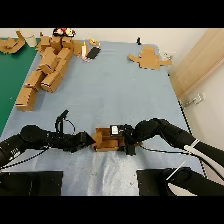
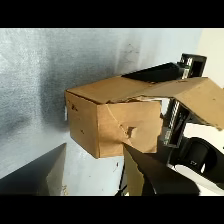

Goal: Fold the box.

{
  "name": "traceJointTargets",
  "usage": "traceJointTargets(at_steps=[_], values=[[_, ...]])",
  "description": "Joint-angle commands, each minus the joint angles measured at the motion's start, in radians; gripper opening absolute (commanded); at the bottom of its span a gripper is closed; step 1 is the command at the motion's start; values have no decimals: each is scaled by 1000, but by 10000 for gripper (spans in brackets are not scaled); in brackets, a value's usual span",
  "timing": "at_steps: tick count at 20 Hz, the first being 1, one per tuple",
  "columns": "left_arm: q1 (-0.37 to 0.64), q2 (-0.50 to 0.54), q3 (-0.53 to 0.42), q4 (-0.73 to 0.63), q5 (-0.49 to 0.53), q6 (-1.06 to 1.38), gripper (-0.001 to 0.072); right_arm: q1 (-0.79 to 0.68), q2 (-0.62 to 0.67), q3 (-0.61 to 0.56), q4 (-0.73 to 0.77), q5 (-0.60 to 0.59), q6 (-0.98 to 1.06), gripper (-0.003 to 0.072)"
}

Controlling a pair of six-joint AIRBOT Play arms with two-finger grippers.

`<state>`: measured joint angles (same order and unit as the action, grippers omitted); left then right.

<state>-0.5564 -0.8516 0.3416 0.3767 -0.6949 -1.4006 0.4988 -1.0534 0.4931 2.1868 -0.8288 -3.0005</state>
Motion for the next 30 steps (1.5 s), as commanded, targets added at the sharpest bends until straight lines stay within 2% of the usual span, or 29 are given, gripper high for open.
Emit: traceJointTargets(at_steps=[1,5,9,30], values=[[-10,-28,0,-51,6,31,554,1,1,0,0,0,0,532],[-79,-61,2,-67,78,55,554,1,1,0,0,0,0,532],[-85,-61,1,-71,153,50,553,1,1,0,0,0,0,532],[-86,-63,5,-138,172,114,552,1,1,0,0,0,0,532]])
